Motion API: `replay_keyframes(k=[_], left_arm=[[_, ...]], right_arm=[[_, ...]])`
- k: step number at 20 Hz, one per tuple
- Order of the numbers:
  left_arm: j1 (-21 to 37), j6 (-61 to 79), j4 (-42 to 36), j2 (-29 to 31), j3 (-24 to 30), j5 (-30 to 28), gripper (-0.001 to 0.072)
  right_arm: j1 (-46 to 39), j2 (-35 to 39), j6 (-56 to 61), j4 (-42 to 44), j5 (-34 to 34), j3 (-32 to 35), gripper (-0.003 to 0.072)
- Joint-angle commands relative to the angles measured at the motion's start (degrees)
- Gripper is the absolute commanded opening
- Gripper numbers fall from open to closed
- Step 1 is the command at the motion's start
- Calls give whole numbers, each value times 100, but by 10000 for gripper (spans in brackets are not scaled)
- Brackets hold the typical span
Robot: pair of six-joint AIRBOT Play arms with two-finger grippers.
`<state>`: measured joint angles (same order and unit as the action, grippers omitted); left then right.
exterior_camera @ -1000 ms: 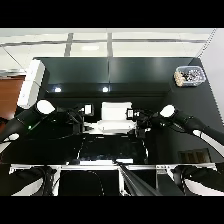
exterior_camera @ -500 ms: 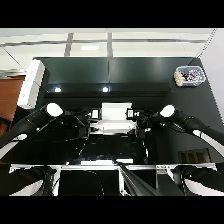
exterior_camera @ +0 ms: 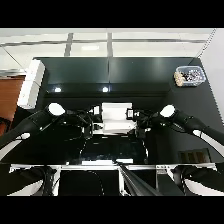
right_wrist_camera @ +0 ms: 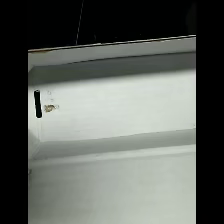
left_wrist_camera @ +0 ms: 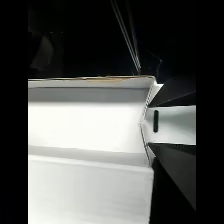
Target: Fold the box and place the chain.
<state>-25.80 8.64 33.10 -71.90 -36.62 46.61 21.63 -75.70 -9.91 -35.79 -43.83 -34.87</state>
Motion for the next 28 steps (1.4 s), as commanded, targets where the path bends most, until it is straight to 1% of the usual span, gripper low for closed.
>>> replay_keyframes(k=[1, 5, 7, 8, 9, 10, 11, 12, 14, 15, 16, 17, 18, 20, 21, 22, 23, 25, 26, 28], left_arm=[[-210, 15, -409, -205, -9, -72, 265], [-267, -13, -402, -291, -9, -186, 263], [-267, -9, -365, -291, -9, -184, 75], [-269, -9, -363, -291, -9, -184, 77], [-273, -9, -365, -291, -9, -184, 203], [-273, -13, -380, -291, -9, -188, 386], [-271, -11, -365, -291, -9, -184, 367], [-271, -11, -332, -286, -9, -181, 193], [-269, -68, -341, -275, -9, -144, 302], [-232, -334, -208, -229, -15, -111, 155], [-146, -870, 63, -125, -63, 26, 24], [-4, -1814, 426, 37, -144, 199, 24], [173, -2806, 951, 256, -210, 304, 24], [597, -4207, 2173, 785, -247, 350, 24], [863, -5016, 2570, 986, -247, 363, 24], [1198, -5744, 2723, 1093, -247, 470, 24], [1604, -6467, 2708, 1088, -238, 715, 24], [2433, -7954, 2553, 874, -120, 1239, 25], [2802, -8273, 2264, 708, -22, 1438, 25], [3383, -7805, 1252, 343, 229, 1722, 25]], right_arm=[[2, -2, 4, 17, 2, -4, 130], [2, -2, 4, 17, 0, -4, 130], [2, -2, 4, 17, 0, -4, 130], [2, -2, 4, 17, 0, -4, 130], [2, -2, 4, 17, 0, -4, 130], [2, -2, 4, 17, 0, -4, 130], [2, -2, 4, 17, 2, -4, 130], [2, -2, 4, 17, 0, -4, 130], [2, -2, 4, 17, 0, -4, 130], [2, -2, 2, 17, 2, -4, 130], [2, -4, 4, 17, 0, -4, 130], [2, -2, 2, 17, 0, -4, 130], [2, -2, 4, 17, 0, -4, 130], [2, -2, 4, 17, 0, -4, 130], [2, -2, 2, 17, 0, -4, 130], [2, -2, 4, 17, 0, -4, 130], [2, -4, 4, 17, 0, -4, 130], [2, -2, 4, 17, 0, -4, 130], [2, -2, 4, 17, 0, -4, 130], [2, -2, 4, 17, 0, -4, 130]])
